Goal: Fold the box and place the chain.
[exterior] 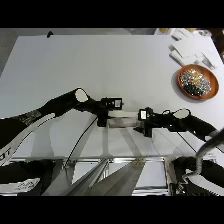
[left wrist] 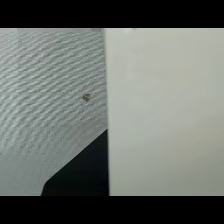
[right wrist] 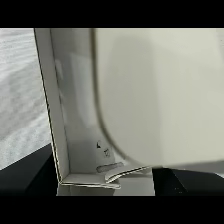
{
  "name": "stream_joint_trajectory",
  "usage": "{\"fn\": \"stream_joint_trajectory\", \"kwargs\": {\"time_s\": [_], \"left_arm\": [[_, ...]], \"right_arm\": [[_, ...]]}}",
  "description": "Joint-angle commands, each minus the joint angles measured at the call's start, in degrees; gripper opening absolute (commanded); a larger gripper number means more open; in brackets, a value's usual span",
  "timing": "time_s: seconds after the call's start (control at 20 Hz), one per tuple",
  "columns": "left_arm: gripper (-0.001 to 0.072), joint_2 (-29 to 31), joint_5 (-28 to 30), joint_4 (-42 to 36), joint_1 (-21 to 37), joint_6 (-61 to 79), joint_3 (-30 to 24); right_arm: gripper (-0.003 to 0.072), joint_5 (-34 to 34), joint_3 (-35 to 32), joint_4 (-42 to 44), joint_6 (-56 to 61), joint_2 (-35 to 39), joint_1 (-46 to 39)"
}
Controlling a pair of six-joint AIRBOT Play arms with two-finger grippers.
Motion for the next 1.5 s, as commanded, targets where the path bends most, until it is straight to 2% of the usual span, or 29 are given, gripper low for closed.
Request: {"fn": "stream_joint_trajectory", "kwargs": {"time_s": [0.0, 0.35, 0.4, 0.45, 0.5, 0.7, 0.85, 1.05, 1.15, 1.45], "left_arm": [[0.001, 0.0, 0.1, 0.0, 0.0, 0.0, 0.0], [0.001, 0.0, 0.1, 0.0, 0.0, 0.0, 0.0], [0.001, 0.0, 0.1, 0.0, 0.0, 0.0, 0.0], [0.001, 0.0, 0.1, 0.0, 0.0, 0.0, 0.0], [0.001, 0.0, 0.0, 0.0, 0.0, 0.0, 0.0], [0.001, 0.0, 0.0, 0.0, 0.0, 0.0, 0.0], [0.001, 0.0, 0.0, 0.0, 0.0, 0.0, 0.0], [0.001, 0.0, 0.1, 0.0, 0.0, 0.0, 0.0], [0.001, 0.0, 0.0, 0.0, 0.0, 0.0, 0.0], [0.001, 0.0, 0.1, 0.0, 0.0, 0.0, 0.0]], "right_arm": [[0.04, -0.2, 0.0, 0.5, -1.1, 0.0, 0.0], [0.0413, 0.0, 0.0, 0.5, -1.5, 0.0, 0.0], [0.0442, 0.4, 0.0, 0.5, -1.5, 0.0, 0.0], [0.0537, 0.9, 0.0, 0.5, -1.5, 0.0, 0.0], [0.0593, 1.2, 0.0, 0.5, -1.5, 0.0, 0.0], [0.0592, 2.3, 1.2, 1.3, -1.4, 0.0, 0.0], [0.0525, 2.4, 1.7, 1.3, -1.4, -0.2, 0.0], [0.0508, 2.4, 1.7, 0.8, -1.2, -0.5, 0.0], [0.0447, 2.4, 1.7, -0.1, -0.8, -1.2, 0.0], [0.0448, 2.5, 1.7, -0.6, 0.6, -3.1, 0.0]]}}
